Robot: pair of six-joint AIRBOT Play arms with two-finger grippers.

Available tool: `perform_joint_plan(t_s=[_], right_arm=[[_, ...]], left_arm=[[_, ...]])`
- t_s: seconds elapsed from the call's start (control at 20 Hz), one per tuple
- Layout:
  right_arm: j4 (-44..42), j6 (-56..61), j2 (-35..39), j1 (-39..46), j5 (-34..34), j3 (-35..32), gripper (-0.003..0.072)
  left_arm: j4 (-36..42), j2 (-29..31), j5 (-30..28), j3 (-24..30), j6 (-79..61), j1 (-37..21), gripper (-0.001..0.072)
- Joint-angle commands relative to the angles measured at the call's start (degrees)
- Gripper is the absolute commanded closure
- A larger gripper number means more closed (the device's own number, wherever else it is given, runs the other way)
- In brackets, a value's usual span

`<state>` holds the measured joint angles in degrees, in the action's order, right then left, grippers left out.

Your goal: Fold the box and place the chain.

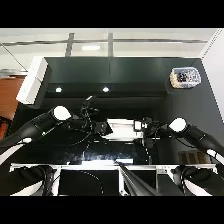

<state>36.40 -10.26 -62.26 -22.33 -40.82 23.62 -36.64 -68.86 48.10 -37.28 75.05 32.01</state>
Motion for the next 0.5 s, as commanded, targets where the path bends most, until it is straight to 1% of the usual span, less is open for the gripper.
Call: perform_joint_plan(t_s=[0.0,0.05,0.15,0.25,0.35,0.45], right_arm=[[0.0,0.0,0.0,-0.1,0.0,0.0,0.0284],[0.0,0.0,0.0,-0.1,0.0,0.0,0.0284],[0.0,0.0,0.0,-0.1,0.0,0.0,0.0284],[0.0,0.0,0.0,-0.1,0.0,0.0,0.0284],[0.0,0.0,0.0,-0.1,0.0,0.0,0.0284],[0.0,0.0,0.0,-0.1,0.0,0.0,0.0284]], left_arm=[[-0.4,0.2,0.5,0.0,0.4,0.0,0.0035],[-0.4,0.2,0.5,-0.1,0.4,0.0,-0.0008],[-0.4,0.3,1.3,-0.1,0.4,-0.2,-0.0008],[-0.4,0.9,4.5,-0.3,0.2,-1.7,-0.0008],[-2.2,2.7,7.8,-0.3,0.2,-4.8,-0.0008],[-5.7,5.7,10.7,-0.2,0.2,-9.3,-0.0008]])
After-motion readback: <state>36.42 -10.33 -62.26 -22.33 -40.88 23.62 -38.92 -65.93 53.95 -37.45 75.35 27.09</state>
